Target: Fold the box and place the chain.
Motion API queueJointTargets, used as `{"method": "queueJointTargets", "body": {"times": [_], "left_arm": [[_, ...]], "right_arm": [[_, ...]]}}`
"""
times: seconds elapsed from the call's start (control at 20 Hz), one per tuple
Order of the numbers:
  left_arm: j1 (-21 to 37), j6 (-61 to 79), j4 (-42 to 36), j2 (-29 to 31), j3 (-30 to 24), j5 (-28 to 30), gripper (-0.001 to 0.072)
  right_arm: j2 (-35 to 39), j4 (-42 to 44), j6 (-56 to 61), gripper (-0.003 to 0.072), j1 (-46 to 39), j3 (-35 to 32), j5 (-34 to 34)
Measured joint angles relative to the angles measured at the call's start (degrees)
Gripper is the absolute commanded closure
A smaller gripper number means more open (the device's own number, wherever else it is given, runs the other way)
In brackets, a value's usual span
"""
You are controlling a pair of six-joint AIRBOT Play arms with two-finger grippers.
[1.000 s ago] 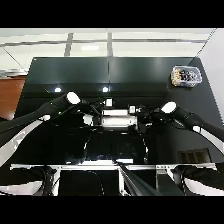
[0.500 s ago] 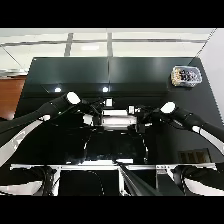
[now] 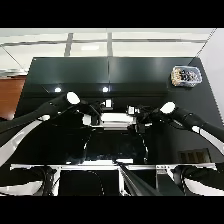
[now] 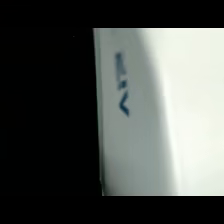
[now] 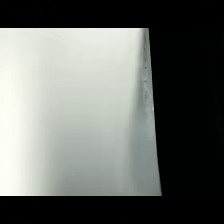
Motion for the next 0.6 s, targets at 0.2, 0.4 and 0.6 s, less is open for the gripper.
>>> {"method": "queueJointTargets", "body": {"times": [0.2,0.4,0.6], "left_arm": [[0.90,-3.52,1.84,5.07,0.24,-1.18,0.0189],[3.06,-12.41,8.50,11.91,0.33,-4.33,0.0190],[5.92,-25.94,13.18,17.57,0.35,-10.75,0.0500]], "right_arm": [[0.00,0.00,0.07,0.0238,0.00,0.00,0.02],[0.00,0.00,0.09,0.0238,0.00,0.00,0.09],[0.00,0.00,0.11,0.0238,0.00,0.00,0.13]]}}
